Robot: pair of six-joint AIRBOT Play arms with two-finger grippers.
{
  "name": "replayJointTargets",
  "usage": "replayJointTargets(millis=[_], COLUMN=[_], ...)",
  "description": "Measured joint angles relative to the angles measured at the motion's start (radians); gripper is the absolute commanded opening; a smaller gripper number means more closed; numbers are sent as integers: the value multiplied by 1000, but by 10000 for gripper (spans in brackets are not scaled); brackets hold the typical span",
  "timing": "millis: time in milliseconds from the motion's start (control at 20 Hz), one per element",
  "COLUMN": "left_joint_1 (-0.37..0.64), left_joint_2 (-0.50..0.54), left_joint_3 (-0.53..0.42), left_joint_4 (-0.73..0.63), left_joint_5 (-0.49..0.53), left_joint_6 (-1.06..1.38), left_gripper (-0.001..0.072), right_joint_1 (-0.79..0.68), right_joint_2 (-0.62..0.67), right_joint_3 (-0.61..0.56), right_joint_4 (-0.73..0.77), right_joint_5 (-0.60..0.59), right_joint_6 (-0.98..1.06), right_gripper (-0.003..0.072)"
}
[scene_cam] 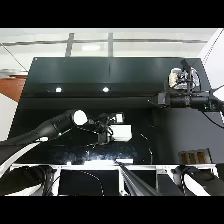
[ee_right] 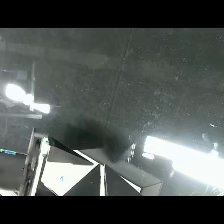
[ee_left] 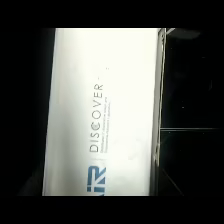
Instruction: Fold the box and place the chain.
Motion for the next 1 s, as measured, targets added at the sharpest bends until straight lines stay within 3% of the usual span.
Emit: replayJointTargets(millis=[50,100,150,350,550,700,800,1000], left_joint_1=[-8,-12,-13,68,332,585,745,954], left_joint_2=[-2,-2,2,42,64,10,-81,-304], left_joint_3=[0,1,1,18,100,226,362,652], left_joint_4=[12,26,48,176,255,288,336,416], left_joint_5=[8,14,18,20,6,-14,-46,-99], left_joint_6=[-6,-21,-40,-154,-301,-418,-522,-682], left_gripper=[391,384,329,330,332,336,340,360], right_joint_1=[-2,-3,-8,-43,-72,-80,-82,-83], right_joint_2=[0,0,0,0,0,0,0,0], right_joint_3=[0,0,0,1,1,1,1,1], right_joint_4=[0,0,1,4,4,4,5,4], right_joint_5=[-3,-6,-8,-14,-15,-16,-16,-18], right_joint_6=[0,0,0,0,0,0,0,0], right_gripper=[35,35,34,35,35,35,35,35])
